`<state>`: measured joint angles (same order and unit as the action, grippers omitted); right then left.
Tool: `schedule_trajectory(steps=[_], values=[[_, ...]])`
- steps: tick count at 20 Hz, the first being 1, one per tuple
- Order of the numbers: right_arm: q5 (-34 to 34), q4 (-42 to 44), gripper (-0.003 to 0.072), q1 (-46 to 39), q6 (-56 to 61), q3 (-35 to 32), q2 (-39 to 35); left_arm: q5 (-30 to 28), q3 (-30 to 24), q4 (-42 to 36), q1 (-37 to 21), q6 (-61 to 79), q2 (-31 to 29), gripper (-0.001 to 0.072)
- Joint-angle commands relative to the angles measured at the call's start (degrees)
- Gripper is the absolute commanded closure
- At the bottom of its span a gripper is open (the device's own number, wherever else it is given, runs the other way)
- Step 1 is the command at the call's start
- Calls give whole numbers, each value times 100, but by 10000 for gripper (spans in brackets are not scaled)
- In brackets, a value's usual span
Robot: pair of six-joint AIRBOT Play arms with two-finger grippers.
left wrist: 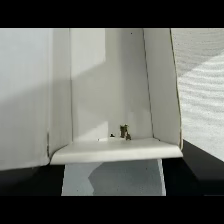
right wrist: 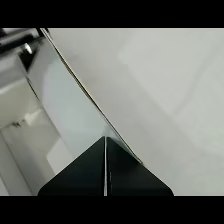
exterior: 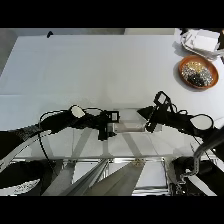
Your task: Fold the box and place the chain.
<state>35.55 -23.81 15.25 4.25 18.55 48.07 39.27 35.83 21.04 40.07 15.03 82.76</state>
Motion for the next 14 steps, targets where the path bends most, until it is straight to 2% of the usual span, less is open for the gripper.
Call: schedule_trajectory(steps=[1,8,14], values=[[-219,61,670,4,55,2,892,-2,0,0,4,2,-4,399],[76,289,670,4,177,4,820,-2,0,0,4,2,-4,399],[334,304,670,4,197,223,-136,-2,0,0,4,2,-4,399]])
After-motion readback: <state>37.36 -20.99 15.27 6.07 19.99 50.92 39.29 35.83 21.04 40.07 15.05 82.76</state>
